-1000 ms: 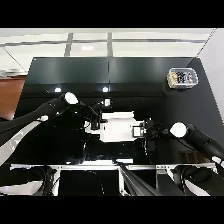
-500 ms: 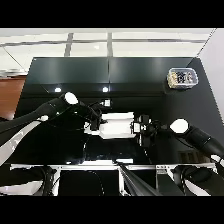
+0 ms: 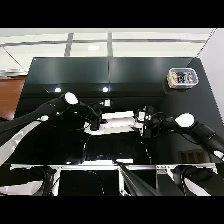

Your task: Fold the box and place the chain.

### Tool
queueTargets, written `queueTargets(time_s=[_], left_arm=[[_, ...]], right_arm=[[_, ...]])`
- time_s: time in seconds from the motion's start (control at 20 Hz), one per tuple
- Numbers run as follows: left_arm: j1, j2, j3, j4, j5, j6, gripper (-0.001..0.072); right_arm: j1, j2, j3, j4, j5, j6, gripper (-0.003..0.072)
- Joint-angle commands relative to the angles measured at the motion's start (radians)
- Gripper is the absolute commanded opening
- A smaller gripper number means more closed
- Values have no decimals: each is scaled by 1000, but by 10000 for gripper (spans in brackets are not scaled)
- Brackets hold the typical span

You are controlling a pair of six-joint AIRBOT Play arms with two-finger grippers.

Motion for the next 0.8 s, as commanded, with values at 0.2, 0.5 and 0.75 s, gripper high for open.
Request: queueTargets(time_s=[0.2,0.5,0.75], left_arm=[[0,0,0,-1,-1,2,29],[0,0,0,-4,-2,2,29],[0,0,0,-5,-2,1,28]], right_arm=[[-11,-50,3,68,31,-48,639],[-32,-94,5,207,51,-123,639],[-19,-113,5,159,144,-117,639]])
